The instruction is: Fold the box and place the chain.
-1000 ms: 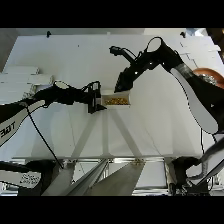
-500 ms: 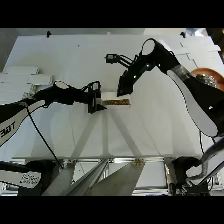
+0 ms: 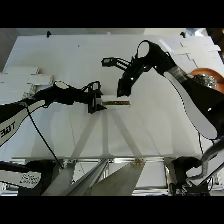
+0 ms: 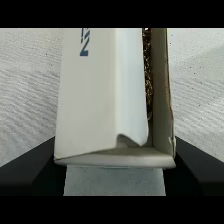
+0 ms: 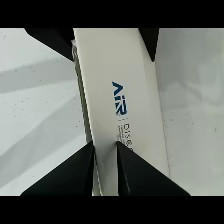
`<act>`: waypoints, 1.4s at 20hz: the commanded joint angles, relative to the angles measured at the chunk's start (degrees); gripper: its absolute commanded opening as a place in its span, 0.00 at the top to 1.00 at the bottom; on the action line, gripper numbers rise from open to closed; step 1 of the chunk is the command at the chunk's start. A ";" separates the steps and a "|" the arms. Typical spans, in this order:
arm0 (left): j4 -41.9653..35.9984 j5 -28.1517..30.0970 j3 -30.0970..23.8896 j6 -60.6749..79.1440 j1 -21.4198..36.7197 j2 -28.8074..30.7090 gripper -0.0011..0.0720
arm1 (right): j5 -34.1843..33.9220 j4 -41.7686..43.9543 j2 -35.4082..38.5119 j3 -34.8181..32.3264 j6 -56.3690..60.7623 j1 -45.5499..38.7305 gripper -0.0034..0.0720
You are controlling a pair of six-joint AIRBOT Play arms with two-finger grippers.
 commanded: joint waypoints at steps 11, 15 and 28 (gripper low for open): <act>0.02 0.00 0.00 0.00 0.02 0.00 0.63 | -10.91 -6.38 4.81 -5.42 5.64 0.70 0.80; 0.02 0.00 0.00 0.00 0.02 0.00 0.63 | -10.43 -6.27 4.87 -9.31 6.25 1.14 0.80; 0.02 0.00 0.00 0.00 0.02 0.00 0.63 | -14.34 -5.86 13.44 -12.90 5.88 1.64 0.41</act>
